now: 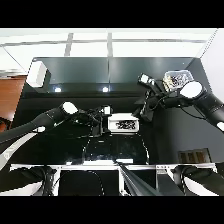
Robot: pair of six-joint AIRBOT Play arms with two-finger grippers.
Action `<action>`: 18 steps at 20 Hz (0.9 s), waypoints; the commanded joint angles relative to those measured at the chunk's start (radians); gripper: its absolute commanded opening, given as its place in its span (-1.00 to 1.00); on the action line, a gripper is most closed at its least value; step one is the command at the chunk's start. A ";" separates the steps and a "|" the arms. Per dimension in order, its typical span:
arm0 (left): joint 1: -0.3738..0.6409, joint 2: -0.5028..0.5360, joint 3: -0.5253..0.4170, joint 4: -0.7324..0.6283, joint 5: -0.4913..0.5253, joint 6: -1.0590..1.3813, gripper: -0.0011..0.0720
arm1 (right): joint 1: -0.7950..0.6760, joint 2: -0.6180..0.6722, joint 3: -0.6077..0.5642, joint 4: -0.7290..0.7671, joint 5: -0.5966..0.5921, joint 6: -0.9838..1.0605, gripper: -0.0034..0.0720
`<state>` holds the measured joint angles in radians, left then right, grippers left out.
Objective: Fold the box and place the chain.
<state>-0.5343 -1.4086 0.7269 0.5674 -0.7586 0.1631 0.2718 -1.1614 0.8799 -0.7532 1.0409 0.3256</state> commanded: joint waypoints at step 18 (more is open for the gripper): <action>0.000 -0.001 0.000 -0.003 0.021 -0.014 0.00 | 0.092 -0.003 -0.085 -0.061 -0.006 -0.121 -0.31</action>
